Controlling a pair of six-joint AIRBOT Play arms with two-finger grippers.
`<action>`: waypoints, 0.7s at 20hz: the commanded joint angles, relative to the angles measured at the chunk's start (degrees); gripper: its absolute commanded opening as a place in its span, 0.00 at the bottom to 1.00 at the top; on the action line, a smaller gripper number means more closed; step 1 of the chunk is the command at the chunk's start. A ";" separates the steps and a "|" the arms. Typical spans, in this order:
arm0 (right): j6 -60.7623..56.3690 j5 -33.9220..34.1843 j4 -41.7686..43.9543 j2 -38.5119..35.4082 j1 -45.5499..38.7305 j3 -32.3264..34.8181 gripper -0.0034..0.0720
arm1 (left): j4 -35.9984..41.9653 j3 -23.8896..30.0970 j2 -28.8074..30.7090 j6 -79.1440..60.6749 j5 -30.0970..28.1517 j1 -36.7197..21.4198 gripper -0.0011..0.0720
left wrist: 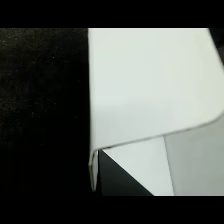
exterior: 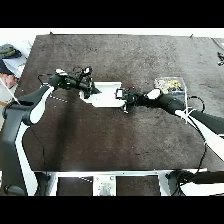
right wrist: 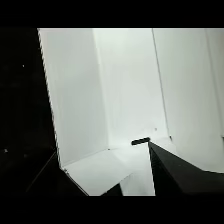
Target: Fold the box and place the chain.
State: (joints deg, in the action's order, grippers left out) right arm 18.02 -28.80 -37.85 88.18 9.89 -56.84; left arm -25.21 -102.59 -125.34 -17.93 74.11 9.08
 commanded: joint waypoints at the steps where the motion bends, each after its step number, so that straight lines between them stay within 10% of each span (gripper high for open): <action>1: -1.92 1.88 2.03 -1.33 0.00 -1.16 0.83 | -0.02 -0.02 -0.02 -0.02 -0.02 0.04 0.03; 14: -3.21 1.49 -4.22 1.01 -1.55 -5.29 0.83 | -0.02 -0.02 -0.02 0.00 -0.02 0.04 0.03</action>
